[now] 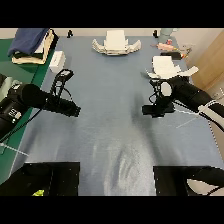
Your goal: Fold the box.
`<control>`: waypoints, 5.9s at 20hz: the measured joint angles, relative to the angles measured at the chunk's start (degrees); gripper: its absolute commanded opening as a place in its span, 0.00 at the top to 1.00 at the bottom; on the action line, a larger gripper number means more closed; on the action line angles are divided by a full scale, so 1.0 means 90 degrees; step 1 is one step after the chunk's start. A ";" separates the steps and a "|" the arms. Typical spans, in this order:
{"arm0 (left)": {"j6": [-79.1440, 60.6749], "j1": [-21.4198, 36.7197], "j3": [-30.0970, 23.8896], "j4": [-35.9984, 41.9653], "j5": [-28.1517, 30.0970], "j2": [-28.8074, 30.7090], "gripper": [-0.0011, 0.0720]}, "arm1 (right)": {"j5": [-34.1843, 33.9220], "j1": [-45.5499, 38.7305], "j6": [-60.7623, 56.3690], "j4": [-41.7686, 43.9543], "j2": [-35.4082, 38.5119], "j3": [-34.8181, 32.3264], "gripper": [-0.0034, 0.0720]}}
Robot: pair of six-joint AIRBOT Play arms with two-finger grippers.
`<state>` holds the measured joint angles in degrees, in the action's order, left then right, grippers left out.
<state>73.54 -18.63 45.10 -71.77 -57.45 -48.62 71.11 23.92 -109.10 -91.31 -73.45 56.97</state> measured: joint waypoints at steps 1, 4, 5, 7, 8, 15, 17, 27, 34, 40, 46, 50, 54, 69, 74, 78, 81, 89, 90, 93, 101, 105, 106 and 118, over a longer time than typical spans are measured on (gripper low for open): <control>0.0000 0.0000 0.0000 0.0000 0.0000 0.0000 0.96 | -0.0002 0.0000 0.0002 0.0000 0.0000 0.0000 0.95; 0.0000 0.0002 0.0000 0.0000 0.0000 0.0000 0.97 | 0.0000 0.0000 0.0000 0.0000 0.0000 0.0000 0.95; 0.0000 0.0002 0.0000 0.0000 -0.0002 0.0000 0.96 | 0.0000 0.0000 0.0002 0.0000 0.0000 0.0000 0.95; 0.0000 0.0000 0.0000 0.0000 -0.0002 0.0000 0.96 | 0.0000 0.0000 0.0000 0.0000 0.0000 0.0000 0.95; 0.0000 0.0000 0.0000 0.0002 0.0000 0.0000 0.96 | -0.0007 0.0000 0.0000 0.0000 0.0000 0.0000 0.95; -0.0172 0.0002 0.0000 -0.0012 0.0015 0.0000 0.97 | -0.0537 0.0000 -0.0022 0.0029 0.0000 0.0000 0.95; -0.0226 0.0002 0.0000 -0.0019 0.0027 0.0000 0.96 | -0.0653 0.0000 -0.0131 0.0248 0.0000 0.0000 0.95; -0.0311 0.0002 0.0000 -0.0010 0.0471 0.0000 0.96 | -0.1175 -0.2074 -0.0121 0.0877 -0.0500 0.1552 0.37; -0.0223 0.0000 0.0000 0.0019 0.0928 0.0000 0.96 | -0.1328 -0.4775 0.0746 0.1982 -0.2650 0.4226 0.37; -0.0192 0.0002 0.0000 0.0022 0.1423 0.0000 0.96 | -0.1399 -0.5238 0.1256 0.2943 -0.4141 0.5234 0.42; -0.0185 0.0002 0.0000 0.0024 0.1571 0.0000 0.96 | -0.1229 -0.5294 0.1715 0.3798 -0.4668 0.5559 0.95; -0.0185 0.0000 0.0000 0.0024 0.1593 0.0000 0.96 | -0.0578 -0.5285 0.1967 0.4034 -0.4483 0.5705 0.96; -0.0177 0.0000 0.0000 0.0024 0.1664 0.0000 0.96 | -0.0119 -0.5119 0.2076 0.3405 -0.3560 0.5214 0.96; -0.0163 0.0002 0.0000 0.0559 0.1258 0.0000 0.96 | -0.1649 -0.4403 0.1234 0.3055 0.3830 -0.3121 0.95; -0.0163 0.0002 0.0000 0.0716 0.1173 0.0000 0.96 | -0.1064 -0.4279 0.0857 0.2727 0.4925 -0.3840 0.45; -0.0160 0.0002 0.0000 0.0801 0.1154 0.0000 0.96 | -0.0695 -0.4257 0.0777 0.2327 0.4969 -0.3803 0.44; -0.0163 0.0002 0.0000 0.0821 0.1146 0.0000 0.96 | -0.0386 -0.4257 0.0843 0.1690 0.4420 -0.3138 0.44; -0.0087 0.0002 0.0000 0.0845 0.1010 0.0000 0.96 | 0.0736 -0.4527 0.2101 0.0549 0.0857 0.0308 0.29; -0.0068 0.0002 0.0000 0.0852 0.1005 0.0000 0.96 | 0.0860 -0.4568 0.2365 0.0597 0.0432 0.0639 0.29; -0.0049 0.0000 0.0000 0.0869 0.0986 0.0000 0.96 | 0.1246 -0.4687 0.3118 0.1076 -0.0668 0.1372 0.29; -0.0002 0.0002 0.0000 0.1001 0.0976 0.0000 0.96 | 0.2322 -0.4801 0.3920 0.1654 -0.2237 0.1885 0.37; 0.0000 0.0000 0.0000 0.1013 0.0976 0.0000 0.96 | 0.2659 -0.4801 0.4010 0.1804 -0.2380 0.1916 0.70; 0.0000 0.0002 0.0000 0.1013 0.0976 0.0000 0.96 | 0.2754 -0.4801 0.4048 0.1926 -0.2395 0.1919 0.85; 0.0313 0.0308 0.0012 0.1025 0.0940 0.0000 0.25 | 0.1141 -0.3852 0.5255 0.4974 -0.0656 -0.0481 0.95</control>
<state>76.36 -15.86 45.21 -62.54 -48.99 -48.62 81.38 -10.74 -61.80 -46.54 -79.35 52.64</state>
